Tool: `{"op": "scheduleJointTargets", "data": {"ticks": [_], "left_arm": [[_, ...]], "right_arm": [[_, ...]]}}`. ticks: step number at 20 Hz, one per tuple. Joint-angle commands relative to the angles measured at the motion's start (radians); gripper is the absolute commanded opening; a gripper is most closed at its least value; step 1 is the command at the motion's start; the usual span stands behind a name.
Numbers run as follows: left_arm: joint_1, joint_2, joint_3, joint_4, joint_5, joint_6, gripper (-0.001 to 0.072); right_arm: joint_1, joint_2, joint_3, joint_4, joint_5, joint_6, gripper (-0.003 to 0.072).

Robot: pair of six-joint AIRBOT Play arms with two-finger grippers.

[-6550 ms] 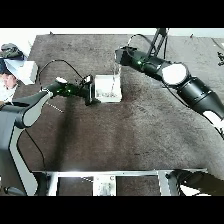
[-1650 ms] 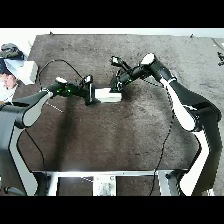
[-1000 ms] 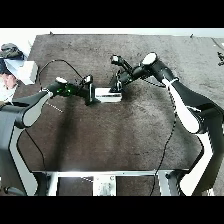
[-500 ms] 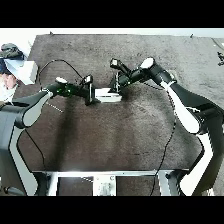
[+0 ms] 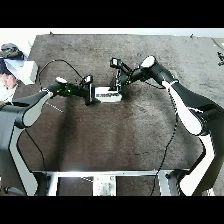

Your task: Fold the box and place the chain.

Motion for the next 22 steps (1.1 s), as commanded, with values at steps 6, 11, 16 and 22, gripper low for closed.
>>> {"op": "scheduleJointTargets", "data": {"ticks": [6, 11, 16, 22], "left_arm": [[0.0, 0.0, 0.0, 0.0, 0.0, 0.0, 0.0489], [0.0, 0.0, 0.0, 0.0, 0.0, 0.0, 0.0489], [0.0, 0.0, 0.0, 0.0, 0.0, 0.0, 0.0489], [0.0, 0.0, 0.0, 0.0, 0.0, 0.0, 0.0489]], "right_arm": [[0.0, 0.0, -0.001, -0.043, 0.045, 0.025, 0.01], [0.0, -0.003, -0.001, -0.043, 0.058, 0.026, 0.01], [0.0, -0.021, -0.003, -0.043, 0.085, 0.037, 0.0102], [0.0, -0.022, -0.009, -0.043, 0.107, 0.037, 0.018]]}}
